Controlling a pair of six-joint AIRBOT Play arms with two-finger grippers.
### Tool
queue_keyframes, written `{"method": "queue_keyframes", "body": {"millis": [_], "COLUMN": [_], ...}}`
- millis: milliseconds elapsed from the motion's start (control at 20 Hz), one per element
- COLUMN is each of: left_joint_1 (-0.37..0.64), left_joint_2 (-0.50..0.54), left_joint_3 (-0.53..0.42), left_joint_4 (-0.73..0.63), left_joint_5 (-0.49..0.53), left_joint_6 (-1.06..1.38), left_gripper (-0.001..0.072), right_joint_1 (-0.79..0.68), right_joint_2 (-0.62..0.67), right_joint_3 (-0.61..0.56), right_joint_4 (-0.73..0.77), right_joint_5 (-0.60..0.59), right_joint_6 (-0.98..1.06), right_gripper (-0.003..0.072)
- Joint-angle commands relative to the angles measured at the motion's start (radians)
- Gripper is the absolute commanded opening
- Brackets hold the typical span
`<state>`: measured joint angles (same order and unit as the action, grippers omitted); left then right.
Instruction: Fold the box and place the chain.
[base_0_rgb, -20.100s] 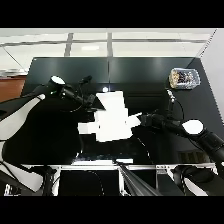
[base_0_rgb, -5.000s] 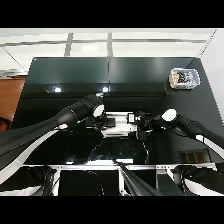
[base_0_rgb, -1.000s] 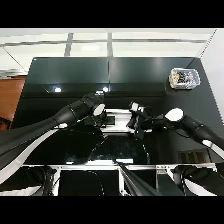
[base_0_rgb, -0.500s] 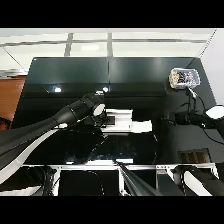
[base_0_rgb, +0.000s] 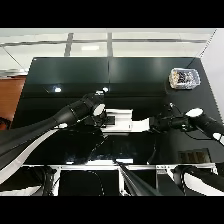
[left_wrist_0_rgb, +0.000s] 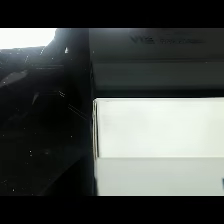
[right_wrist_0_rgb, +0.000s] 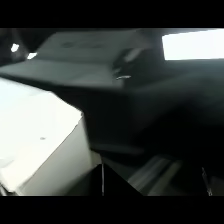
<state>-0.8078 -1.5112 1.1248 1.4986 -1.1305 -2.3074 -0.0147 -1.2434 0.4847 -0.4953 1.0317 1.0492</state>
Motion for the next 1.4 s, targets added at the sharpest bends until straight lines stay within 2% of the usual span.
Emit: {"method": "queue_keyframes", "body": {"millis": [0,50,100,150,350,400,450,550,750,800,850,1000,1200,1350], "left_joint_1": [0.0,0.0,0.0,0.0,0.0,0.0,0.0,0.0,0.0,0.0,0.0,0.0,0.0,0.0], "left_joint_2": [0.0,0.0,0.0,0.0,0.0,0.0,0.0,0.0,0.0,0.0,0.0,0.0,0.0,0.0], "left_joint_3": [0.001,0.001,0.001,0.001,0.001,0.001,0.001,0.001,0.001,0.001,0.001,0.001,0.001,0.001], "left_joint_4": [0.0,0.0,0.0,0.0,0.0,0.0,0.0,0.0,0.0,0.0,0.0,0.0,0.0,0.0], "left_joint_5": [0.002,0.002,0.002,0.004,0.004,0.004,0.004,0.004,0.003,0.003,0.004,0.004,0.003,0.003], "left_joint_6": [0.0,0.0,0.0,0.0,0.0,0.0,0.0,0.0,0.0,0.0,0.0,0.0,0.0,0.0], "left_gripper": [0.0024,0.0023,0.0023,0.0023,0.0024,0.0023,0.0023,0.0023,0.0023,0.0024,0.0023,0.0023,0.0023,0.0023], "right_joint_1": [0.048,0.048,0.048,0.05,0.108,0.132,0.155,0.205,0.328,0.36,0.395,0.487,0.578,0.65], "right_joint_2": [-0.029,-0.029,-0.029,-0.029,-0.029,-0.029,-0.029,-0.029,-0.029,-0.029,-0.029,-0.029,-0.037,-0.079], "right_joint_3": [0.055,0.073,0.09,0.102,0.14,0.154,0.167,0.201,0.298,0.32,0.341,0.38,0.409,0.479], "right_joint_4": [0.074,0.076,0.076,0.078,0.079,0.079,0.076,0.032,-0.206,-0.283,-0.375,-0.565,-0.716,-0.845], "right_joint_5": [0.082,0.115,0.149,0.174,0.173,0.165,0.148,0.098,0.006,-0.003,-0.01,-0.029,-0.048,-0.028], "right_joint_6": [-0.08,-0.081,-0.081,-0.081,-0.063,-0.054,-0.032,0.036,0.299,0.366,0.449,0.628,0.799,0.914], "right_gripper": [0.0016,0.0161,0.048,0.0538,0.0533,0.044,0.0379,0.0357,0.0348,0.027,0.0236,0.0237,0.0237,0.0237]}}
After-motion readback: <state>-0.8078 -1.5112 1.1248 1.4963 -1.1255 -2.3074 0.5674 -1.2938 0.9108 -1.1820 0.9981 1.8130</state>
